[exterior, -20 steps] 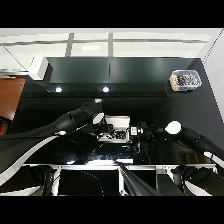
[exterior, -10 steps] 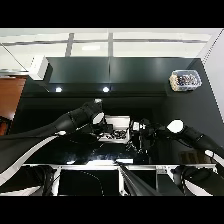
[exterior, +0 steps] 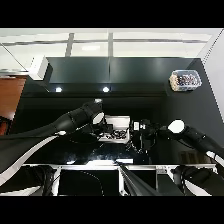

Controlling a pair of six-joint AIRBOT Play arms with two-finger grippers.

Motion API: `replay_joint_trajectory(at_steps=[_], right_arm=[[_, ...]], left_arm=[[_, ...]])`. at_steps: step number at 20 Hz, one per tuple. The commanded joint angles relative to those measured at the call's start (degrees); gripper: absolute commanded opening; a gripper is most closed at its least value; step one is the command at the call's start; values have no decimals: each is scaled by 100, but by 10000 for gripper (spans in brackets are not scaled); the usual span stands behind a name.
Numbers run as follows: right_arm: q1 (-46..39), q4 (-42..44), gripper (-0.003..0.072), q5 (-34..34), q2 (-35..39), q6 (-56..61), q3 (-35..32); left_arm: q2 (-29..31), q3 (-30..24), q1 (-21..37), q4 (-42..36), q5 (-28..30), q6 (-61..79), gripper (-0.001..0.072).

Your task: Fold the box and place the chain.

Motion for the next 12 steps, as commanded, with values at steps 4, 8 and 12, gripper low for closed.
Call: replay_joint_trajectory(at_steps=[4, 8, 12], right_arm=[[-476, -892, 38, 1239, 933, 2365, 586], [-887, -883, 39, 2142, 1464, 3781, 1528], [-922, -697, 38, 2874, 1550, 4538, 2778]], left_arm=[[4, 4, 2, 2, 2, 0, 32], [4, 4, 2, 2, 2, 2, 32], [4, 4, 2, 2, 2, 2, 32]])
